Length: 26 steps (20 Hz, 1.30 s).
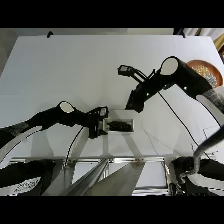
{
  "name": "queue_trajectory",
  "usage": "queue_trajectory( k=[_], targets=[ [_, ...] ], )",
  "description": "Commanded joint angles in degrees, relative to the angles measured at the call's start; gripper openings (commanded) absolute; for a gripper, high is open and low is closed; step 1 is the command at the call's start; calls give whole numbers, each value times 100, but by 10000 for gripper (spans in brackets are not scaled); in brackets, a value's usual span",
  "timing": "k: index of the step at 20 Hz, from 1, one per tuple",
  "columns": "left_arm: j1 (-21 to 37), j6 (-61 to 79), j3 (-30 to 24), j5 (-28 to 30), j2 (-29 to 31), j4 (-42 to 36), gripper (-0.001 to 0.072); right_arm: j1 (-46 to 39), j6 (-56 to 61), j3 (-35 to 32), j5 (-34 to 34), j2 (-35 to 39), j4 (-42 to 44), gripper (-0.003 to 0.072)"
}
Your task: Fold the box and place the chain.
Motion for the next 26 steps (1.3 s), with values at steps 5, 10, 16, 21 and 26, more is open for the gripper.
queue_trajectory(
  k=[5, 10, 16, 21, 26],
  targets=[
    [0, 2, -2, 2, 2, 2, 275, 133, -24, 7, 581, -9, 151, 181],
    [0, 2, -2, 2, 2, 2, 275, 551, -31, 4, 680, -11, 72, 280],
    [0, 2, -2, 2, 2, 2, 275, 929, -26, 4, 533, -4, -479, 280],
    [0, 2, -2, 2, 2, 2, 275, 1207, -28, -68, 35, 297, -905, 306],
    [0, 2, -2, 0, 2, 2, 275, 1364, -26, -614, -909, 579, -927, 306]
  ],
)
